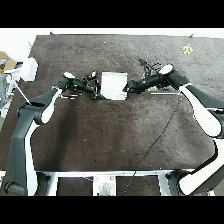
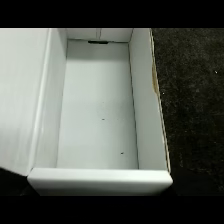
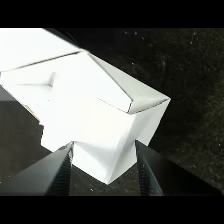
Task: Fold the box and place the chain.
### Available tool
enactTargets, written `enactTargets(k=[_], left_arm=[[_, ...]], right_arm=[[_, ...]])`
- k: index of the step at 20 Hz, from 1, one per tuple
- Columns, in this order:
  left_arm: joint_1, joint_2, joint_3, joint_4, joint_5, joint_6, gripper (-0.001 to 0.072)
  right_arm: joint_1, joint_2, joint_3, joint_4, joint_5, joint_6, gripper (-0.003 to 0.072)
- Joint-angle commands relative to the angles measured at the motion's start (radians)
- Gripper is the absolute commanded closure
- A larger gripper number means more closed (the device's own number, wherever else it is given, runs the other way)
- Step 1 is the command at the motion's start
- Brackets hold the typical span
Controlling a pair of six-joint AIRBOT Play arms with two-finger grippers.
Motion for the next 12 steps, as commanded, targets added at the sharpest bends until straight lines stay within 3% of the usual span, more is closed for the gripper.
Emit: enactTargets(k=[1, 6, 12], left_arm=[[0.001, 0.001, 0.000, 0.000, 0.000, 0.000, 0.0506], [0.001, 0.001, 0.000, 0.000, 0.000, 0.000, 0.0506], [0.001, 0.001, 0.000, 0.000, 0.000, 0.000, 0.0506]], right_arm=[[0.048, -0.001, 0.050, -0.146, -0.044, 0.108, 0.0250], [0.088, -0.013, 0.069, -0.263, -0.079, 0.220, 0.0251], [0.160, -0.134, 0.254, -0.444, 0.055, 0.404, 0.0251]])
